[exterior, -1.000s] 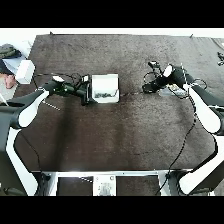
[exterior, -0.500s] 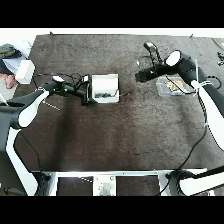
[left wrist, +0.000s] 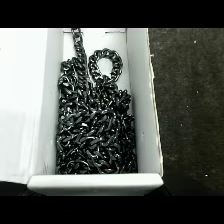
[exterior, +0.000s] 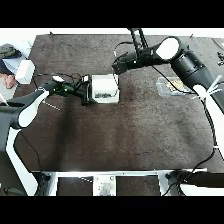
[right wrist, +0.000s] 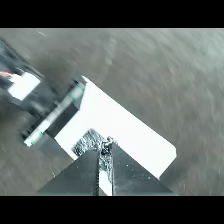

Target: Fold the box and place the chain.

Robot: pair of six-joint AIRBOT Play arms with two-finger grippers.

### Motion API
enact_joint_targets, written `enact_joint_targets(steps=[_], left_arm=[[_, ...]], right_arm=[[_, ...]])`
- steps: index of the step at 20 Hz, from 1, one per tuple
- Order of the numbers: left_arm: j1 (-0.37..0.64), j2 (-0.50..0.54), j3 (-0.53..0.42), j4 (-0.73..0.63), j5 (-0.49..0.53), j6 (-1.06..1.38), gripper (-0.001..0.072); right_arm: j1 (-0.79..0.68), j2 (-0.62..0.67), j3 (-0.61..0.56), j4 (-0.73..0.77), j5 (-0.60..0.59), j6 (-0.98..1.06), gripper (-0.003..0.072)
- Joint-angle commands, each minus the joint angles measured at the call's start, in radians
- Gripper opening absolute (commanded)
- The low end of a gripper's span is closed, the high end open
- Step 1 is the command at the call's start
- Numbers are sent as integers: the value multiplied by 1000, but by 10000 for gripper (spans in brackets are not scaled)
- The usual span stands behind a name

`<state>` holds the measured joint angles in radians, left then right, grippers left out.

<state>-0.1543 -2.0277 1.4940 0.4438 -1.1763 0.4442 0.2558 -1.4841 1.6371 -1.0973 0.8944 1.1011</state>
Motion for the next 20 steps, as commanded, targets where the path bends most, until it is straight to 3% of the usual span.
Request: enact_joint_targets(steps=[1,13,14,15,17,20], left_arm=[[-3,0,1,1,-12,-6,204],[-5,0,1,24,-6,-4,204],[-5,0,0,37,-2,2,203],[-5,0,1,38,-3,2,204],[-5,0,1,52,16,10,204],[-5,0,0,57,39,9,203]], right_arm=[[56,6,35,3,-21,-3,-30],[84,-92,54,-68,-34,2,-20],[76,-102,54,-74,-21,2,153],[64,-111,54,-77,-2,2,396],[38,-118,52,-81,19,2,253],[-14,-118,48,-75,14,-2,241]])
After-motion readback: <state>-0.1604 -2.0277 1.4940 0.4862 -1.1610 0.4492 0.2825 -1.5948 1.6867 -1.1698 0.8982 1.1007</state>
